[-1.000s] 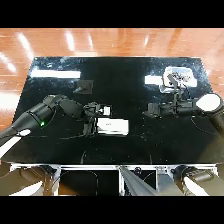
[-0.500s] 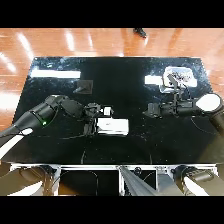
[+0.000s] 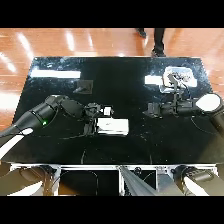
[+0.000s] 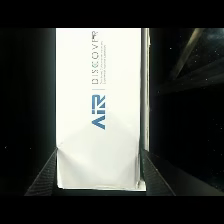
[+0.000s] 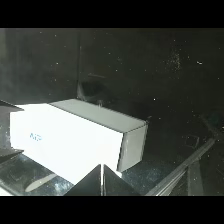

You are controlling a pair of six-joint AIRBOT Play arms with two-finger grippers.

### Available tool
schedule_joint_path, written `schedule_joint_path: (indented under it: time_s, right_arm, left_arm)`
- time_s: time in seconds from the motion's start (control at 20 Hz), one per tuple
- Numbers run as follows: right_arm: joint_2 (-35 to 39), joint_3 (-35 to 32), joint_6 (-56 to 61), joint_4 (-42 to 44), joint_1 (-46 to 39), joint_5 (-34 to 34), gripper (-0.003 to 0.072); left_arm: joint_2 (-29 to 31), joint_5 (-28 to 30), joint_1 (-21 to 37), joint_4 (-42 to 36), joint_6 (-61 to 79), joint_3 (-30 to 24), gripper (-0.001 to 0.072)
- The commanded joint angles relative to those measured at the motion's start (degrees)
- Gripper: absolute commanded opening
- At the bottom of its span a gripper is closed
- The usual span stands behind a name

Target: Fold the box and place the chain.

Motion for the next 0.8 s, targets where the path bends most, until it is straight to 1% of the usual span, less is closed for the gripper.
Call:
schedule_joint_path:
  time_s: [0.0,0.45,0.5,0.55,0.6,0.7,0.75]
  right_arm:
    - [0.0,0.0,0.0,0.0,0.0,-0.1,0.0032]
    - [0.0,0.0,0.0,0.0,0.0,-0.5,0.0032]
    - [0.0,0.0,0.0,0.0,0.0,-0.5,0.0032]
    - [0.0,0.0,0.0,0.0,0.0,-0.5,0.0032]
    - [0.0,0.0,0.0,0.0,0.0,-0.5,0.0032]
    - [0.0,0.0,0.0,0.0,0.0,-0.5,0.0032]
    - [0.0,0.0,0.0,0.0,0.0,-0.5,0.0032]
  left_arm:
    - [-0.1,0.0,0.0,0.0,0.0,0.0,0.0616]
    - [-3.3,-0.5,-0.3,-0.2,0.0,0.0,0.0615]
    - [-3.5,-0.7,-0.7,-0.1,0.0,0.0,0.0607]
    - [-3.5,-0.7,-0.8,-0.2,0.0,0.0,0.0577]
    - [-3.5,-1.0,-1.0,0.0,0.0,0.0,0.0447]
    - [-3.5,-0.9,-1.0,0.1,0.0,0.0,0.0015]
    - [-3.5,-0.9,-1.0,0.2,-0.1,0.1,0.0018]
